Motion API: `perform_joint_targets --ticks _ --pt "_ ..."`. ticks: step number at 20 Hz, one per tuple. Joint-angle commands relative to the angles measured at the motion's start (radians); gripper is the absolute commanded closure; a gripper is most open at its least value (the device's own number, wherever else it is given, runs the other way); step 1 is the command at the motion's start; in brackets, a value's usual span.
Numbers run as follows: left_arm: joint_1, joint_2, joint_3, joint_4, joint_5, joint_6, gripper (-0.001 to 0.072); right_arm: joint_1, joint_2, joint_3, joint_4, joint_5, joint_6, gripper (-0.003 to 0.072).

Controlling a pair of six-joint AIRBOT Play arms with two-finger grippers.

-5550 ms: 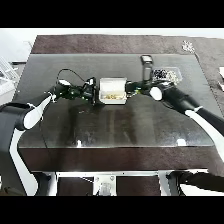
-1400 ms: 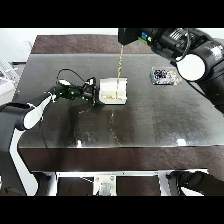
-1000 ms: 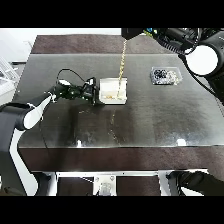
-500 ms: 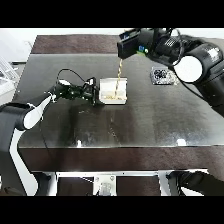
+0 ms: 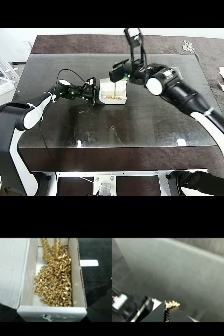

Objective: Fold the box and place the chain.

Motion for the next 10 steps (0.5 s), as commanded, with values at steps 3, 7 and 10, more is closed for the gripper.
perform_joint_targets --ticks 3,7,10 --pt "0.001 0.0 0.0 0.0 0.0 0.0 0.0179 -0.001 -0.069 -0.074 -0.004 0.012 -0.002 0.0419" --pt "0.001 0.0 0.0 0.0 0.0 0.0 0.0179 -0.001 -0.066 -0.074 -0.041 0.041 -0.084 0.0343" --pt "0.001 0.0 0.0 0.0 0.0 0.0 0.0179 -0.007 -0.057 -0.066 -0.19 0.041 -0.12 0.0341"
